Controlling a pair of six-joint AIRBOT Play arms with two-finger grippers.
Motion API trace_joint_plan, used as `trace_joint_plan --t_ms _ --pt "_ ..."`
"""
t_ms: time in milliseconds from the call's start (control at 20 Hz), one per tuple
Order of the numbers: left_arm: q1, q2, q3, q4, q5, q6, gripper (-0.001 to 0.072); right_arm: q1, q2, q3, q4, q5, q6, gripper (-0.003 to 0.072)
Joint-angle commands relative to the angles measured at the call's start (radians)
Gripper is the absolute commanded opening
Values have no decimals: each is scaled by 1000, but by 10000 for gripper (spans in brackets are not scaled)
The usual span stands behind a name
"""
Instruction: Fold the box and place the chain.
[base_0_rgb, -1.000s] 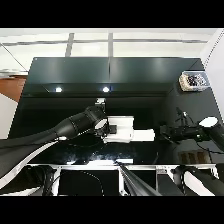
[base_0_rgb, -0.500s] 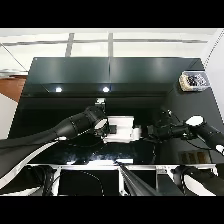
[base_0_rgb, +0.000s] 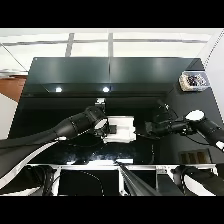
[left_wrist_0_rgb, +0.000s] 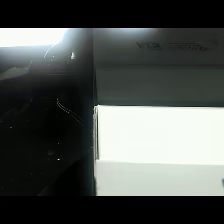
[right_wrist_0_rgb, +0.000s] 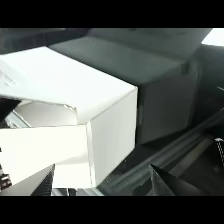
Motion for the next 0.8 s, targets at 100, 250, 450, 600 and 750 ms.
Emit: trace_joint_plan --t_ms 100,250,450,600,750 --pt "0 -1 0 1 0 1 24 185 -1 42 -39 -172 131 563" --pt "0 -1 0 1 1 1 24 292 -1 97 -181 -254 299 528" --pt "0 -1 0 8 -1 2 24 423 -1 174 -473 -283 602 357" --pt "0 -1 0 9 2 2 24 501 -2 208 -607 -279 768 357" --pt "0 -1 0 14 3 2 24 550 -2 227 -690 -266 872 357"
